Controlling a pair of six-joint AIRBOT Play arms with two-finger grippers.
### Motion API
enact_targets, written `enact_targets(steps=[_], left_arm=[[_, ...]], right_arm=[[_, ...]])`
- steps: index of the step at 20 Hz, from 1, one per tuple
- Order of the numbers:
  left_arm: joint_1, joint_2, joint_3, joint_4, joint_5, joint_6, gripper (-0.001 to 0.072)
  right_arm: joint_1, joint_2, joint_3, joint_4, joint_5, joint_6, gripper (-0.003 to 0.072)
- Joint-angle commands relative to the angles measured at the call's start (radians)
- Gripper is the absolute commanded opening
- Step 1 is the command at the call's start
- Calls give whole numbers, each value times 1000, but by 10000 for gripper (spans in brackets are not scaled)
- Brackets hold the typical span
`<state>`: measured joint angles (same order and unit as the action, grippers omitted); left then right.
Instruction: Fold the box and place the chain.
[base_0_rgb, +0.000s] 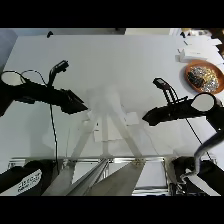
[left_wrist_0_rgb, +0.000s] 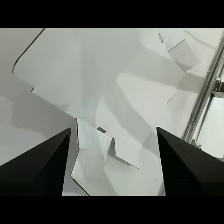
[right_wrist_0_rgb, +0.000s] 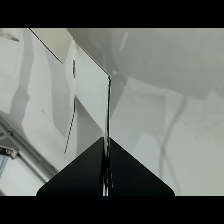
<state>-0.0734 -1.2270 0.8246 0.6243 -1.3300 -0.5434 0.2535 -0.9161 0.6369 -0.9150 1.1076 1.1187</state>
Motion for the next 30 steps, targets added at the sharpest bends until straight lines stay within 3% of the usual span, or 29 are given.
enact_targets(steps=[1,4,8,12,14,16,18,21,23,24,27,30], left_arm=[[24,-156,-23,-55,-1,114,643],[23,-245,-23,-90,6,185,642],[13,-298,-23,-273,20,316,638],[-55,-329,-23,-257,-16,341,637],[-81,-341,-23,-250,-40,350,601],[-97,-341,-23,-231,-35,365,455],[-95,-341,-23,-231,-7,372,247],[-96,-340,-23,-233,60,410,5],[-97,-340,-23,-235,91,413,1],[-97,-340,-23,-235,99,414,1],[-114,-332,-22,-219,100,492,1],[-210,-280,-22,-154,130,700,1]], right_arm=[[9,1,-1,3,-3,4,15],[9,1,-1,3,2,7,15],[9,1,-1,3,2,7,15],[9,1,-1,3,1,11,15],[9,1,-1,3,-1,11,15],[9,1,-1,3,-1,11,15],[9,1,-1,3,-1,11,15],[9,1,-1,9,2,11,15],[9,1,0,36,4,11,17],[9,1,0,61,4,10,32],[8,2,21,113,24,11,350],[8,14,81,104,81,11,361]])
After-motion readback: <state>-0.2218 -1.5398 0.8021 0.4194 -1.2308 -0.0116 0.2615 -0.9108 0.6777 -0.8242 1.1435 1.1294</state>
